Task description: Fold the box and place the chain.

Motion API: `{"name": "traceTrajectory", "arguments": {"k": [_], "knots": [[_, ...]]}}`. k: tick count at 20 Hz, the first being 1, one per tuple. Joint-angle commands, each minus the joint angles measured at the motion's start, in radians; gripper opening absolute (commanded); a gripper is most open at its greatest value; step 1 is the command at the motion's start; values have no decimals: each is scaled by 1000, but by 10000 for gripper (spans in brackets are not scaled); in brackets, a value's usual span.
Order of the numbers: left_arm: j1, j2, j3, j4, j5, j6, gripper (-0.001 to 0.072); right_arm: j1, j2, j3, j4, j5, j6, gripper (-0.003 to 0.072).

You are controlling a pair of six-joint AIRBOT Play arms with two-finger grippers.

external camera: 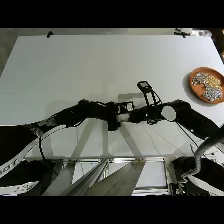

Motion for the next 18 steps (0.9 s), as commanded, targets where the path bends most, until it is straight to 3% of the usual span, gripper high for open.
{"name": "traceTrajectory", "arguments": {"k": [1,5,10,15,16,18], "knots": [[0,1,0,0,0,0,345,0,0,0,-32,-9,27,321],[0,1,0,0,0,0,345,-7,80,0,-69,16,27,321],[0,1,0,0,0,0,345,-131,249,0,-232,271,27,321],[0,1,0,0,0,0,345,-285,279,0,-354,362,27,325],[0,1,0,0,0,0,345,-302,277,0,-380,365,27,369],[0,1,0,0,0,0,345,-314,264,0,-444,365,26,526]]}}
